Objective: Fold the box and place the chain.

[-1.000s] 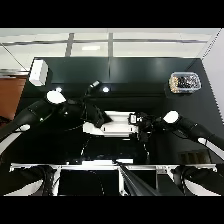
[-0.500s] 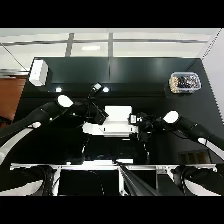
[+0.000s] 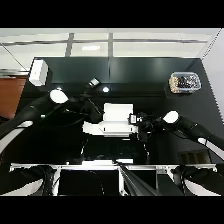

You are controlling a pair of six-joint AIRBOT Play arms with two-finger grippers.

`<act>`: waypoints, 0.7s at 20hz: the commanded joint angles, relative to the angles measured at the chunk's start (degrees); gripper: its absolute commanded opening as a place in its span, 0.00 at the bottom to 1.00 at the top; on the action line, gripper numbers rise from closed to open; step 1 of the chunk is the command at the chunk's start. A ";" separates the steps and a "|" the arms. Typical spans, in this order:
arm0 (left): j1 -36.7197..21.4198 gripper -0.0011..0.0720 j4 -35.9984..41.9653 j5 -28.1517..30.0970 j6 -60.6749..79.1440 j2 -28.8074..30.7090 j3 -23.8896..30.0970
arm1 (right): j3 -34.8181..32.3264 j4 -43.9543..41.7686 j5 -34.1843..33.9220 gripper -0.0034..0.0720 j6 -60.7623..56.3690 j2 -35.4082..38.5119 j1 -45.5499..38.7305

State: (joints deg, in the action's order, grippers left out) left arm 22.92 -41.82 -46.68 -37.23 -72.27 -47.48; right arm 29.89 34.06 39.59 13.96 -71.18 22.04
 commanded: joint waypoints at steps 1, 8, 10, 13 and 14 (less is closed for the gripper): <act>-5.86 0.05 -1.01 -1.22 -0.81 9.99 3.87 | -0.02 0.02 -0.20 0.45 0.00 0.00 0.02; -6.45 0.99 5.97 -6.40 38.05 11.50 15.63 | -0.02 0.02 -0.17 0.45 -0.02 0.02 0.02; -4.48 0.99 4.48 -3.54 44.04 9.44 15.61 | -0.02 0.02 -0.20 0.45 -0.02 0.00 0.02; -1.18 0.98 3.37 1.79 46.12 6.01 15.61 | -0.02 0.02 -0.20 0.45 0.00 0.00 0.02; -0.07 0.98 3.78 3.15 46.10 4.81 15.58 | -0.02 0.02 -0.20 0.45 -0.02 0.00 0.02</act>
